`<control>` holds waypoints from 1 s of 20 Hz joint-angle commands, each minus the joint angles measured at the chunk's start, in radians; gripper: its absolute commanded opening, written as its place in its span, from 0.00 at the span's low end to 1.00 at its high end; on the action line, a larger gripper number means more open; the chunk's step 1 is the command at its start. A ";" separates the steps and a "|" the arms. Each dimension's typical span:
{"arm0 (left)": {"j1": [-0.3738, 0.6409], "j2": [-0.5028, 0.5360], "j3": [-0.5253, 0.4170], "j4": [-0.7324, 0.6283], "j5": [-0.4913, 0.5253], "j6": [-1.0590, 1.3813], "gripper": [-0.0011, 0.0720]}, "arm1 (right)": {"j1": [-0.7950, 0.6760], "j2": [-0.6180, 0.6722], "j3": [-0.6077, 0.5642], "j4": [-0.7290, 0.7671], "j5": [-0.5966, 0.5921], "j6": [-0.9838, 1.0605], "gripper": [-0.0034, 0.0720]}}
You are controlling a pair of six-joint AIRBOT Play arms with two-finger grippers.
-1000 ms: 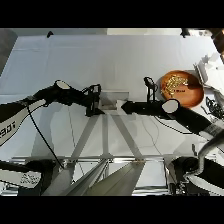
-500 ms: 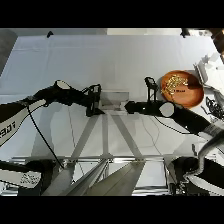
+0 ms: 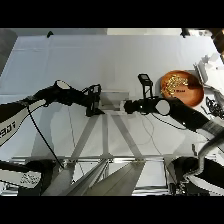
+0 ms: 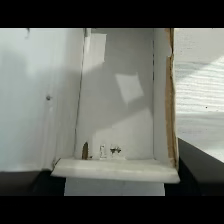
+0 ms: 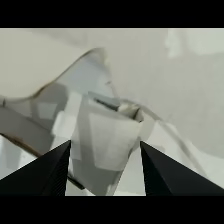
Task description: Fold the box and place the chain.
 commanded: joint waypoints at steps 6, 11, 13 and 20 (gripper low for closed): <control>0.000 0.000 0.000 0.000 0.000 -0.001 0.37 | 0.103 -0.134 0.163 -0.348 0.103 0.353 0.66; 0.000 0.000 0.000 0.000 0.000 -0.001 0.37 | 0.109 -0.172 0.238 -0.538 0.307 0.473 0.66; 0.000 0.000 0.000 0.000 0.000 -0.001 0.37 | 0.110 -0.172 0.245 -0.538 0.323 0.483 0.66; 0.000 0.000 0.000 0.000 0.000 -0.001 0.37 | 0.137 -0.172 0.305 -0.531 0.307 0.540 0.68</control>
